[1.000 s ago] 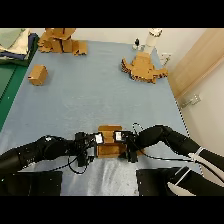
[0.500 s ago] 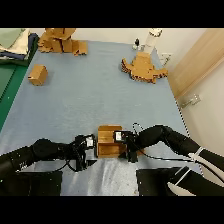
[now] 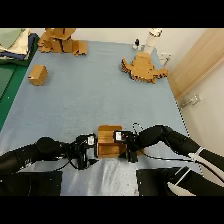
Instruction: Fold the box.
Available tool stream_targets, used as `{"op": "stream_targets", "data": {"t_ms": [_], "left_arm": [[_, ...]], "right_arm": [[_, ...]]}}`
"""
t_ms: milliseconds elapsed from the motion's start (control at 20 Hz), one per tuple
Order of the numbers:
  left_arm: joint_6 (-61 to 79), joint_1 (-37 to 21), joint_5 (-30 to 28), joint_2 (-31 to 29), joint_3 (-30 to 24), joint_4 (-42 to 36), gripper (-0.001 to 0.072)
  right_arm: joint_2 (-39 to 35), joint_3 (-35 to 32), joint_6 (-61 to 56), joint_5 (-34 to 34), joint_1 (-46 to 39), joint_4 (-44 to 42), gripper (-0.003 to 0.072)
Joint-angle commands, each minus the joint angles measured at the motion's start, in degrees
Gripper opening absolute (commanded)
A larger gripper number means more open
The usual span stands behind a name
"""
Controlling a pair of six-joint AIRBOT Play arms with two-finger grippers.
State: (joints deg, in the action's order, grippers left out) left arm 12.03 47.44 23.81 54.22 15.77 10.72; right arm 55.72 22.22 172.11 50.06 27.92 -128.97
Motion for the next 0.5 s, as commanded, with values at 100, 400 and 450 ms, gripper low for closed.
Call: {"op": "stream_targets", "data": {"t_ms": [100, 400, 450], "left_arm": [[0.46, -0.02, -0.76, 1.22, 0.79, -0.39, 0.07], [0.44, -0.04, -0.79, 2.62, 2.12, 3.41, 0.07], [0.44, -0.02, -0.59, 3.08, 2.4, 3.52, 0.07]], "right_arm": [[0.02, -0.02, 0.0, 0.0, 0.04, 0.0, 0.0494], [0.02, -0.02, 0.0, -0.02, 0.04, 0.0, 0.0493], [0.02, -0.02, 0.0, -0.02, 0.04, 0.0, 0.0493]]}}
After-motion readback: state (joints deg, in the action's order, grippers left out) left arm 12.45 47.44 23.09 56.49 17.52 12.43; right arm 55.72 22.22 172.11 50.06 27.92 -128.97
